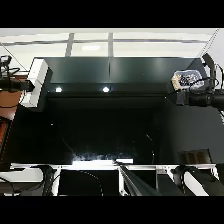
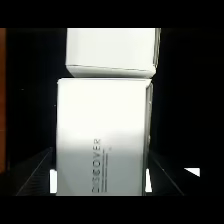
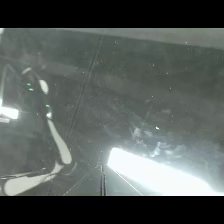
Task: Fold the box and place the chain.
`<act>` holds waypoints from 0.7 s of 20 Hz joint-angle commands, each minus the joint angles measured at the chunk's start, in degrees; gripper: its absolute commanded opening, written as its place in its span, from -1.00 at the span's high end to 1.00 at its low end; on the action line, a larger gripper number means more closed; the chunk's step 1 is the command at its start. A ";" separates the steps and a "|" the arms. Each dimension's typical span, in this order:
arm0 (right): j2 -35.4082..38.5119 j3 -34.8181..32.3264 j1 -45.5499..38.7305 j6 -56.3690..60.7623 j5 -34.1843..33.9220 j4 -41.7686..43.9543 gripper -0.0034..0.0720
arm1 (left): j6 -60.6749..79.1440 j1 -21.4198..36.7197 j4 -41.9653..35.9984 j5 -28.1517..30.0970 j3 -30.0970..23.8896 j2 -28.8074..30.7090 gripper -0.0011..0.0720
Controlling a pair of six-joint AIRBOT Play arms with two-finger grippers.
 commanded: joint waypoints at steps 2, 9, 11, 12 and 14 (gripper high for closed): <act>0.00 2.03 0.28 9.11 1.95 0.87 0.88 | -12.57 -0.04 10.19 -15.93 5.55 8.07 -0.98; 1.03 17.84 1.42 11.34 16.06 -8.68 0.88 | -22.99 -7.28 3.43 -34.27 7.04 23.78 0.91; 4.57 18.08 1.46 9.18 16.65 -6.08 0.88 | -23.58 -14.49 3.30 -30.97 3.45 29.70 0.91; 6.51 18.05 1.53 9.09 14.99 -8.07 0.88 | -24.59 -19.41 3.32 -27.39 0.24 33.51 0.91; 10.25 16.52 1.55 8.28 9.25 -13.75 0.88 | -27.91 -29.62 3.69 -18.49 -7.89 40.98 0.91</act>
